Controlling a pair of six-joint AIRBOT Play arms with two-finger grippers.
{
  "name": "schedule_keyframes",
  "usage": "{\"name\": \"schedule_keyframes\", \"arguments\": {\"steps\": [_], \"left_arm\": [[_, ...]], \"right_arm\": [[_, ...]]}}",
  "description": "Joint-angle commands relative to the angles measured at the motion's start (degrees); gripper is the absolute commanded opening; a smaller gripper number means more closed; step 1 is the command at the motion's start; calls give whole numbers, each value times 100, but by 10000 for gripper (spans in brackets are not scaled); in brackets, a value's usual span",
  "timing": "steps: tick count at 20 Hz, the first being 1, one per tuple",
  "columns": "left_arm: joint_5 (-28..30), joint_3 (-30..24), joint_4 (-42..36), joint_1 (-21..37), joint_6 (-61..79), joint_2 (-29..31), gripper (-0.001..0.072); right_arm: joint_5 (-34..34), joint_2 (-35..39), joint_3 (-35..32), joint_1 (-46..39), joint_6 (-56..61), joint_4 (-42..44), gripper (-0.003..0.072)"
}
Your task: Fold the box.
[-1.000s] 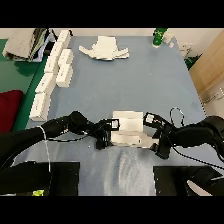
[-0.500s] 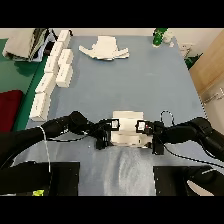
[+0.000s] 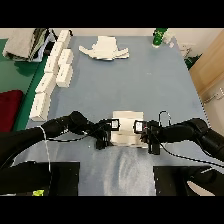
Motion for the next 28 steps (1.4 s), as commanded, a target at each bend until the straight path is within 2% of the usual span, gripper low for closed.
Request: {"name": "schedule_keyframes", "arguments": {"steps": [1, 3, 5, 7, 11, 13, 14, 15, 16, 17, 21, 24, 26, 28], "left_arm": [[2, 2, 0, 2, 0, 0, 520], [2, 2, 0, 2, 0, 0, 520], [4, 2, 0, 2, 0, 0, 520], [2, 2, 0, 2, 0, 0, 520], [2, 2, 0, 2, 0, 0, 520], [2, 2, 0, 2, 0, 0, 520], [4, 2, 0, 2, 0, 0, 520], [2, 2, 0, 2, 0, 0, 520], [2, 2, 0, 2, 0, 0, 520], [2, 2, 0, 2, 0, 0, 520], [2, 2, 0, 2, 0, 0, 520], [2, 2, 0, 2, 0, 0, 520], [4, 2, 0, 2, 0, 0, 520], [2, 2, 0, 2, 0, 0, 520]], "right_arm": [[116, -94, -2, 98, -28, 101, 81], [109, -140, -4, 138, -28, 98, 123], [157, -144, -2, 136, -28, 103, 608], [175, -144, -2, 136, -24, 101, 656], [168, -142, 2, 136, -15, 98, 653], [122, -127, 11, 136, 153, 98, 641], [-22, -103, 57, 136, 621, 46, 510], [-302, -66, 144, 133, 1285, -138, 239], [-629, -28, 269, 133, 2127, -501, 88], [-966, -4, 404, 133, 3064, -911, 13], [-2308, 192, 999, 118, 6640, -2632, 1], [-3101, 256, 1078, -138, 8524, -4227, 1], [-3123, 179, 1073, -780, 8679, -4037, 1], [-2763, 17, 1060, -1510, 8572, -3362, 1]]}}
